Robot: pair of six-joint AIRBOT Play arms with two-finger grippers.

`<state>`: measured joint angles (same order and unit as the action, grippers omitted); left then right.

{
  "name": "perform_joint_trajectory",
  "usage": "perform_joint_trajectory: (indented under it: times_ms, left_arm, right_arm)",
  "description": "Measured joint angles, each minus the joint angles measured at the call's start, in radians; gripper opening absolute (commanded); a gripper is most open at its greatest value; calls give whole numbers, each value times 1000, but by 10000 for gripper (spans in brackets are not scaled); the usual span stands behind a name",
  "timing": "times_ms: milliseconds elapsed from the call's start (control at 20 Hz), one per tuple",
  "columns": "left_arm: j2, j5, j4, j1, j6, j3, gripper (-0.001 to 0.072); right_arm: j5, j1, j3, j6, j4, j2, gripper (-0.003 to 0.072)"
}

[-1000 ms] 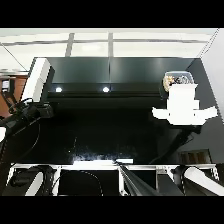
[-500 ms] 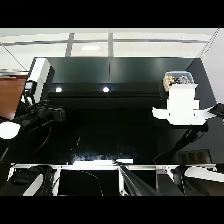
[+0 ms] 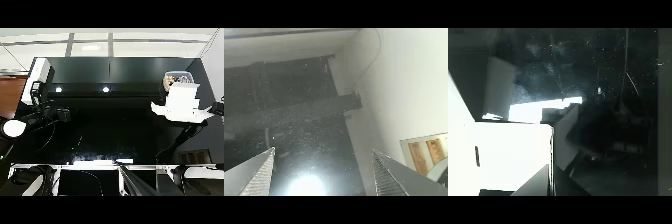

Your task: Fold the box and place the chain.

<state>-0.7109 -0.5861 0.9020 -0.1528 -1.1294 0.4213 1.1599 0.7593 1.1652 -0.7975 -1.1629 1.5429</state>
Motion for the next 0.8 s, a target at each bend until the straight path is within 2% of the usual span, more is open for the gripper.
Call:
perform_joint_trajectory:
  times_ms: [200,450,600,800]
  left_arm:
    - [-4,8,-19,-2,0,0,705]
    - [-4,0,-50,-3,-2,0,705]
    - [-4,-9,-76,-11,-3,0,705]
    - [-4,-20,-96,-67,-3,0,705]
  right_arm:
    - [115,-5,2,32,94,3,11]
    - [247,-27,-64,59,360,-46,12]
    - [258,-79,-200,112,500,-162,12]
    - [174,-183,-455,199,669,-369,12]
